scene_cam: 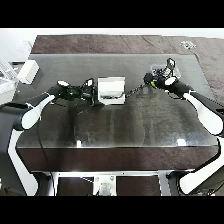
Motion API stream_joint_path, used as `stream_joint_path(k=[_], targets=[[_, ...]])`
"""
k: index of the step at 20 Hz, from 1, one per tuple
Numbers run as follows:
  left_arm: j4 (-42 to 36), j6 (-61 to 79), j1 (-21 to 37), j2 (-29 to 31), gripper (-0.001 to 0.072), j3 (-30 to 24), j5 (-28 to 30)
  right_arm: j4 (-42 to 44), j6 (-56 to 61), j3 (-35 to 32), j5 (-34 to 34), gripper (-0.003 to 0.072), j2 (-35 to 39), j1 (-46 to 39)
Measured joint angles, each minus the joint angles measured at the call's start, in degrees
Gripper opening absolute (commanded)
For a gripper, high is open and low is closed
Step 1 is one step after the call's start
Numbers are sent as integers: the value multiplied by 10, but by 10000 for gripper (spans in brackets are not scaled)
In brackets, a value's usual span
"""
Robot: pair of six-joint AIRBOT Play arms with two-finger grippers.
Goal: Fold the box and place the chain.
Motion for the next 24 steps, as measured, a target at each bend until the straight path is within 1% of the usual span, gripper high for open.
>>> stream_joint_path(k=[1,6,9,13,17,21,24], targets=[[0,0,0,0,524,0,0,0,0,2,-2,4,-2,0],[0,0,0,0,524,0,0,1,0,15,-16,4,-2,0],[0,0,0,0,524,0,0,1,-4,20,-24,2,24,3],[0,0,0,0,524,0,0,-3,-35,22,-34,0,105,22],[0,0,0,0,524,0,0,-4,-70,23,-38,1,208,54],[0,0,0,0,524,0,0,-4,-111,23,-38,0,295,103],[0,0,0,0,524,0,0,-5,-144,23,-36,1,341,151]])
